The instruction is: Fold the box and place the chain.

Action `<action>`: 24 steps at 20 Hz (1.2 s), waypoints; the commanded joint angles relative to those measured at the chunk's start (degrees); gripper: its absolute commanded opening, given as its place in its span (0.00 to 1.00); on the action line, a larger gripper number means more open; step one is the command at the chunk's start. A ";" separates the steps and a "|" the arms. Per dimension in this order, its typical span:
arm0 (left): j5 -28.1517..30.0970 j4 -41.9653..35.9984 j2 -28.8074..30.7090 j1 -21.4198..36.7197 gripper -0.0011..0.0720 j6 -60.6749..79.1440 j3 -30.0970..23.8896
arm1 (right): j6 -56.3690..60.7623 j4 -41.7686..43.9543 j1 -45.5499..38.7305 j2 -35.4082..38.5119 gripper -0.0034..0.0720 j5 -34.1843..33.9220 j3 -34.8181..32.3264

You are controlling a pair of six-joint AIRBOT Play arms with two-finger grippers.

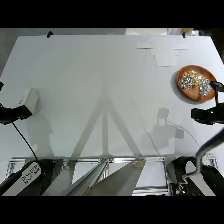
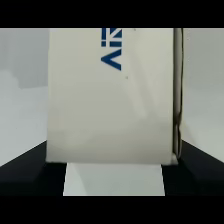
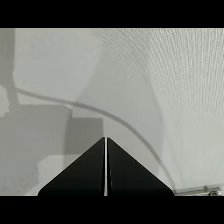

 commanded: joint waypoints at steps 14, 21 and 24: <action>-5.20 4.96 5.40 -2.16 0.97 -10.95 -0.02 | 0.00 0.00 -0.04 0.04 0.07 0.00 0.00; -10.23 4.92 29.40 -12.20 0.97 -10.97 -0.04 | 0.00 0.00 -0.04 0.04 0.07 -0.02 0.00; -15.30 4.90 36.11 -12.94 0.97 -10.97 -0.02 | 0.00 0.00 -0.04 0.04 0.07 0.00 0.00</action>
